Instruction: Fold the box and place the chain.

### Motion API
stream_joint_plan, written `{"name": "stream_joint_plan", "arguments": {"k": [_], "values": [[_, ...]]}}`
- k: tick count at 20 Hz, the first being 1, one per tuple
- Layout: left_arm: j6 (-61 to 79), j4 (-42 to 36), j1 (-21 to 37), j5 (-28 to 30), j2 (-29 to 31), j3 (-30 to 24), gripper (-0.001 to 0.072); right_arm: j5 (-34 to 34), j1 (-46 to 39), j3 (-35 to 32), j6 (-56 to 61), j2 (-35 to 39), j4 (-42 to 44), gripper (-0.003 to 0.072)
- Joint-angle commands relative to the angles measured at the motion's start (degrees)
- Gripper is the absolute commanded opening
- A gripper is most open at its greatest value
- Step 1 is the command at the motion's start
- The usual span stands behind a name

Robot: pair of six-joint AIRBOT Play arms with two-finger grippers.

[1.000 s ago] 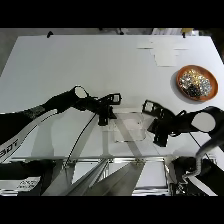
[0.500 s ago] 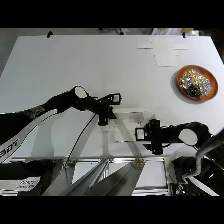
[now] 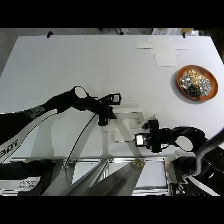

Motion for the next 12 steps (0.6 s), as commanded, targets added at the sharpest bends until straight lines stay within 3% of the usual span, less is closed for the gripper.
{"name": "stream_joint_plan", "arguments": {"k": [1,12], "values": [[0.0,0.0,0.0,0.0,0.0,0.0,0.0009,-5.8,0.1,-0.5,-0.1,0.0,-0.7,0.0605],[0.0,0.0,0.0,0.0,0.0,0.0,0.0009,-3.3,0.0,4.7,1.0,0.0,-1.2,0.0601]]}}
